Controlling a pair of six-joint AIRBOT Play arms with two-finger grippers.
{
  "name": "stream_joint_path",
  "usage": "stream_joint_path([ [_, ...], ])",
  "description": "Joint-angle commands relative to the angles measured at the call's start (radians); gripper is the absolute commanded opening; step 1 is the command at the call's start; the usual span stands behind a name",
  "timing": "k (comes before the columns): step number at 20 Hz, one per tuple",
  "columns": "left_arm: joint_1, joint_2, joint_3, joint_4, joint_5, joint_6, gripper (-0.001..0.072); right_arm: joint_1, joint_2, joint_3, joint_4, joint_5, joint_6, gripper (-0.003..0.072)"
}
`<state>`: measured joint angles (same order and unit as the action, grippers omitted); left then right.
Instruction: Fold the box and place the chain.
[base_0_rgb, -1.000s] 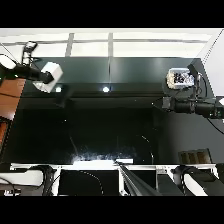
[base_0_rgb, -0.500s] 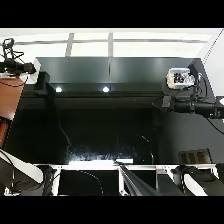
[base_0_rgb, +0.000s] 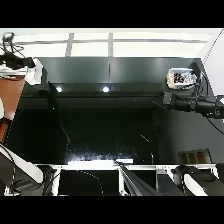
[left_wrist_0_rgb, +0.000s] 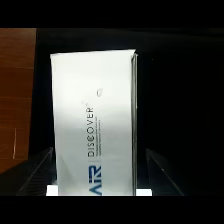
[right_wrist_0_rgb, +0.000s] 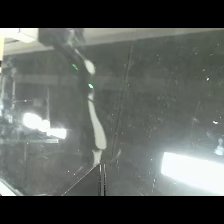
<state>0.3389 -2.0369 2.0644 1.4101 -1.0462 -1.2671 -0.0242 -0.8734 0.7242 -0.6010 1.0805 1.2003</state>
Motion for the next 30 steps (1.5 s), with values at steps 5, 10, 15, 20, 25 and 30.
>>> stream_joint_path([
  [5,-0.011,0.307,-0.029,-0.048,-0.475,-0.245,0.0028,-0.001,0.006,0.047,-0.181,0.023,0.006,0.0048],
  [10,-0.198,0.663,-0.411,-0.147,-0.332,-0.219,0.0028,-0.001,0.121,0.080,-0.455,0.042,0.084,0.0047],
  [15,-0.476,1.168,-1.086,-0.158,0.142,-0.219,0.0030,-0.001,0.255,-0.015,-0.609,-0.082,0.118,0.0047],
  [20,-0.486,1.436,-1.437,-0.138,0.227,-0.221,0.0030,0.000,0.269,-0.106,-0.648,-0.170,0.128,0.0046],
  [25,-0.481,1.476,-1.470,-0.129,0.231,-0.221,0.0031,-0.001,0.269,-0.106,-0.649,-0.169,0.128,0.0045],
  [30,-0.481,1.476,-1.470,-0.129,0.231,-0.221,0.0031,-0.001,0.269,-0.106,-0.649,-0.169,0.128,0.0046],
])
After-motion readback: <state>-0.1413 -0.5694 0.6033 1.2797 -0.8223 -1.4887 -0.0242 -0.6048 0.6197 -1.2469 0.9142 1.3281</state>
